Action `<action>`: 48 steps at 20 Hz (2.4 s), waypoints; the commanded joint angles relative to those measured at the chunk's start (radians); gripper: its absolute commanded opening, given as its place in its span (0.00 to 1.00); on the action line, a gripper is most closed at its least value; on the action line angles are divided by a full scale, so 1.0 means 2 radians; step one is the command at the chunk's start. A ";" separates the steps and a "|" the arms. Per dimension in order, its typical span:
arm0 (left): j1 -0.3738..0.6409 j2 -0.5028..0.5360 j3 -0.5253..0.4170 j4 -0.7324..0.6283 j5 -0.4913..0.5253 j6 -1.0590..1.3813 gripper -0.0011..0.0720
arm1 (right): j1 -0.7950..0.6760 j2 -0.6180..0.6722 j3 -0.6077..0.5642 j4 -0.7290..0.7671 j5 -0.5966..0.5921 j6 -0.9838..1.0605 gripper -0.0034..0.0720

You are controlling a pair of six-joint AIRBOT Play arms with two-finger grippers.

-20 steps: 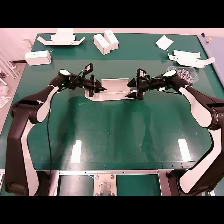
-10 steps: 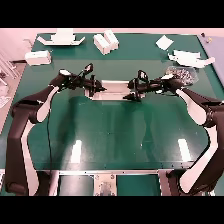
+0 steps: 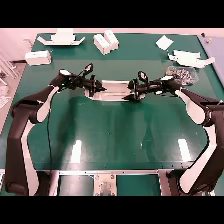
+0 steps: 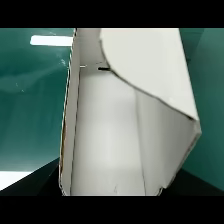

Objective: Fold the box and place the chain.

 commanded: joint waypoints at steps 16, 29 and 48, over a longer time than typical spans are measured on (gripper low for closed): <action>0.000 0.000 0.000 0.000 0.001 0.000 0.04 | -0.002 -0.019 0.002 -0.017 0.000 -0.014 0.82; 0.000 0.000 0.000 0.000 0.000 0.000 0.04 | -0.005 -0.035 0.029 -0.007 0.030 -0.023 0.80; 0.000 0.000 0.000 0.000 0.000 0.000 0.04 | -0.001 -0.039 0.028 -0.031 0.025 -0.025 0.77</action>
